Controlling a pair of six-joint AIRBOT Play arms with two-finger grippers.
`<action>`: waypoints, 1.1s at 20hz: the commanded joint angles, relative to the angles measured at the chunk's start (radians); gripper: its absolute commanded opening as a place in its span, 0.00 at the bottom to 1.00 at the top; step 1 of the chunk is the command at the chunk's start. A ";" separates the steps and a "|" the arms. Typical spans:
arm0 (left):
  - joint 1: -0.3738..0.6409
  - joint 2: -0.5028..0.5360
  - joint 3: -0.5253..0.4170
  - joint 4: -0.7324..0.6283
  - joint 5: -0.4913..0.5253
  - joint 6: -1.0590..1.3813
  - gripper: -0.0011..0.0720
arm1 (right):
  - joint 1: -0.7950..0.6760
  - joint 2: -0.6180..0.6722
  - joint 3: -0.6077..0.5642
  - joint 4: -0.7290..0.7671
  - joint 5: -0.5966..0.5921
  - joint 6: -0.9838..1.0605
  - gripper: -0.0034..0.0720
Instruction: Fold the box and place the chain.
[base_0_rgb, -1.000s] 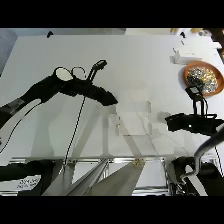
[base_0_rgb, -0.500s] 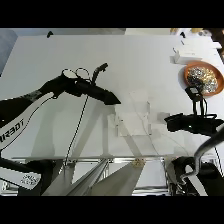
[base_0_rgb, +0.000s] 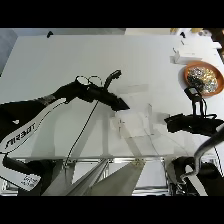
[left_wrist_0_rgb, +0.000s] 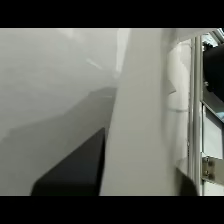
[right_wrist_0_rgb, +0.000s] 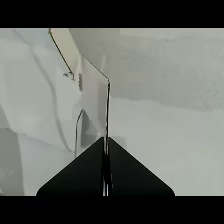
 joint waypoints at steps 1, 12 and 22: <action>-0.012 0.000 0.001 -0.002 0.033 0.032 0.02 | 0.001 0.001 0.000 0.000 0.000 -0.005 0.06; -0.039 0.254 -0.025 0.338 0.011 -0.010 0.01 | 0.000 0.048 0.209 0.034 0.028 -0.005 0.48; -0.188 0.547 -0.378 0.300 0.413 0.294 0.01 | 0.001 0.071 0.241 0.027 0.110 -0.005 0.48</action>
